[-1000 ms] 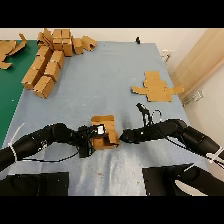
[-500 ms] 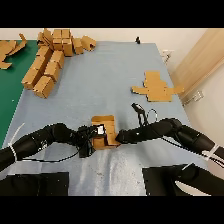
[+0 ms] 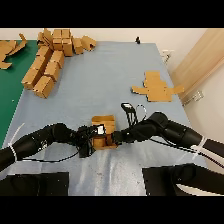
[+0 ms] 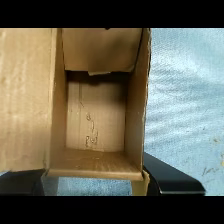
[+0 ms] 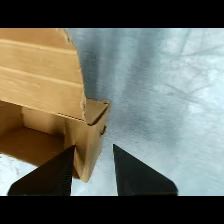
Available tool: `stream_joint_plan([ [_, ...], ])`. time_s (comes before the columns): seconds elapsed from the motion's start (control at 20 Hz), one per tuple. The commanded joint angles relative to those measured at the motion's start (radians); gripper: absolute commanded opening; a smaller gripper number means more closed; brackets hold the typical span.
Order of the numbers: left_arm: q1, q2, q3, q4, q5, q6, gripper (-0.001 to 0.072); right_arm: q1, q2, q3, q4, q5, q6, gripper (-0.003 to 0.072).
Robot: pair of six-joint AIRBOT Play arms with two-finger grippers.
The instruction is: Fold the box.
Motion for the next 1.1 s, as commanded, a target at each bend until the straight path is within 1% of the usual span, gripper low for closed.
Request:
stream_joint_plan([
  [0.0, 0.001, -0.001, 0.000, 0.000, 0.000, 0.000, 0.0531, 0.093, -0.070, 0.088, -0.201, -0.111, 0.216, 0.0387],
  [0.2, 0.001, -0.001, 0.000, 0.000, 0.000, 0.000, 0.0531, 0.154, -0.170, 0.197, -0.261, -0.217, 0.322, 0.0386],
  [0.35, 0.001, -0.001, 0.000, 0.000, 0.000, 0.000, 0.0531, 0.175, -0.241, 0.283, -0.269, -0.277, 0.379, 0.0386],
  [0.65, 0.001, -0.001, 0.000, 0.000, 0.000, 0.000, 0.0531, 0.185, -0.351, 0.380, -0.268, -0.386, 0.446, 0.0386],
  [0.75, 0.001, -0.001, 0.000, 0.000, 0.000, 0.000, 0.0531, 0.185, -0.372, 0.388, -0.268, -0.397, 0.453, 0.0343],
  [0.8, 0.001, -0.001, 0.000, 0.000, 0.000, 0.000, 0.0531, 0.185, -0.377, 0.389, -0.268, -0.397, 0.461, 0.0284],
  [0.85, 0.001, -0.001, 0.000, 0.000, 0.000, 0.000, 0.0531, 0.185, -0.378, 0.389, -0.268, -0.398, 0.461, 0.0266],
  [0.9, 0.001, -0.001, 0.000, 0.000, 0.000, 0.000, 0.0531, 0.185, -0.378, 0.389, -0.268, -0.404, 0.462, 0.0220],
  [0.95, 0.001, -0.001, 0.000, 0.000, 0.000, 0.000, 0.0531, 0.185, -0.378, 0.389, -0.268, -0.414, 0.462, 0.0218],
  [1.05, 0.001, -0.001, 0.000, 0.000, 0.000, 0.000, 0.0531, 0.185, -0.378, 0.389, -0.268, -0.428, 0.462, 0.0120],
])
